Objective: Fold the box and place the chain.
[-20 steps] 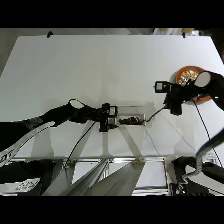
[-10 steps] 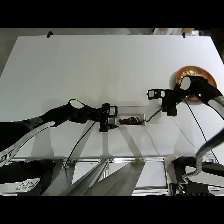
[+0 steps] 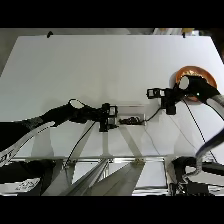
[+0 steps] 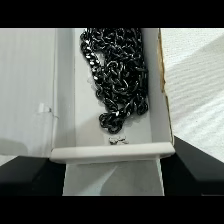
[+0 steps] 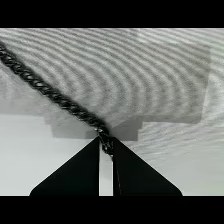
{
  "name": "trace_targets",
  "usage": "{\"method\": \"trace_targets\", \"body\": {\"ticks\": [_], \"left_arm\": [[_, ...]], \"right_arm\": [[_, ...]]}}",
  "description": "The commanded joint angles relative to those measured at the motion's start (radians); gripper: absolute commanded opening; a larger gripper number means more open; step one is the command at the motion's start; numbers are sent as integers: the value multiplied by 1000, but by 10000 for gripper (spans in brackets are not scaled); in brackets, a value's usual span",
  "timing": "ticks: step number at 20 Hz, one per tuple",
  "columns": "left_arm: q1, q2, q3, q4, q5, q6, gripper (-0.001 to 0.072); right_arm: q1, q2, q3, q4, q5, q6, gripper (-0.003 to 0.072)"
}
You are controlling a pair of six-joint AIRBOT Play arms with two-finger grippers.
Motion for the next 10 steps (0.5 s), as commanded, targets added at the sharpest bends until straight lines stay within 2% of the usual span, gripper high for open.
{"method": "trace_targets", "body": {"ticks": [1, 5, 10], "left_arm": [[0, 0, 0, 0, 0, 0, 68], [0, 0, 0, 0, 0, 0, 68], [0, 0, 0, 0, 0, 0, 68]], "right_arm": [[1, 87, 3, -3, 66, 0, 19], [1, 280, 3, 52, 129, 1, 20], [1, 507, 2, 387, 204, 6, 20]]}}
